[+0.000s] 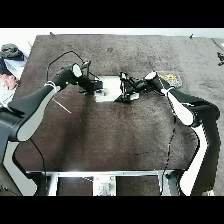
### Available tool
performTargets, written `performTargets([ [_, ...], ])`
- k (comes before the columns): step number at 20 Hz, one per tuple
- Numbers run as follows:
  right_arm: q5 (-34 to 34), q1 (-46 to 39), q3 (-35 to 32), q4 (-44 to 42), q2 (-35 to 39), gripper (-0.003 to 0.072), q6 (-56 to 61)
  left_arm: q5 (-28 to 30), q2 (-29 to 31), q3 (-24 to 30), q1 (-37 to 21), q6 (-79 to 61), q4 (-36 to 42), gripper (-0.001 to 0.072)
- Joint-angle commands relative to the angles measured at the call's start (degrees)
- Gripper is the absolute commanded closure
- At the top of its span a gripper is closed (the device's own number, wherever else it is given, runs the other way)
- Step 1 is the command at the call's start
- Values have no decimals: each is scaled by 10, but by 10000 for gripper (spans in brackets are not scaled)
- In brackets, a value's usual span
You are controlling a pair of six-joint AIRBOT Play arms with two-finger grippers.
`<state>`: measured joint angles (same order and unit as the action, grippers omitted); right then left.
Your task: Fold the box and place the chain.
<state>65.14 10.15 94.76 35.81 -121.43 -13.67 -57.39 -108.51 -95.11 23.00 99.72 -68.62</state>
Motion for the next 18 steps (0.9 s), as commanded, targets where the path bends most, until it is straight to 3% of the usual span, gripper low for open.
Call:
performTargets([
  [1, 0, 0, 0, 0, 0, 245, 0, -90, -48, -93, 25, 77, -98, 294],
  [3, 0, 0, 0, 0, 0, 245, 0, -153, -82, -158, 42, 127, -169, 339],
  [6, 0, 0, 0, 0, 0, 246, 0, -199, -112, -205, 54, 143, -207, 344],
  [15, 0, 0, 0, 0, 0, 245, 0, -196, -124, -205, 56, 175, -236, 365],
  [16, 0, 0, 0, 0, 0, 246, 0, -194, -127, -205, 58, 175, -242, 387],
  [17, 0, 0, 0, 0, 0, 245, 0, -193, -128, -205, 61, 175, -249, 509],
  [18, 0, 0, 0, 0, 0, 245, 0, -190, -129, -205, 63, 175, -256, 545],
])
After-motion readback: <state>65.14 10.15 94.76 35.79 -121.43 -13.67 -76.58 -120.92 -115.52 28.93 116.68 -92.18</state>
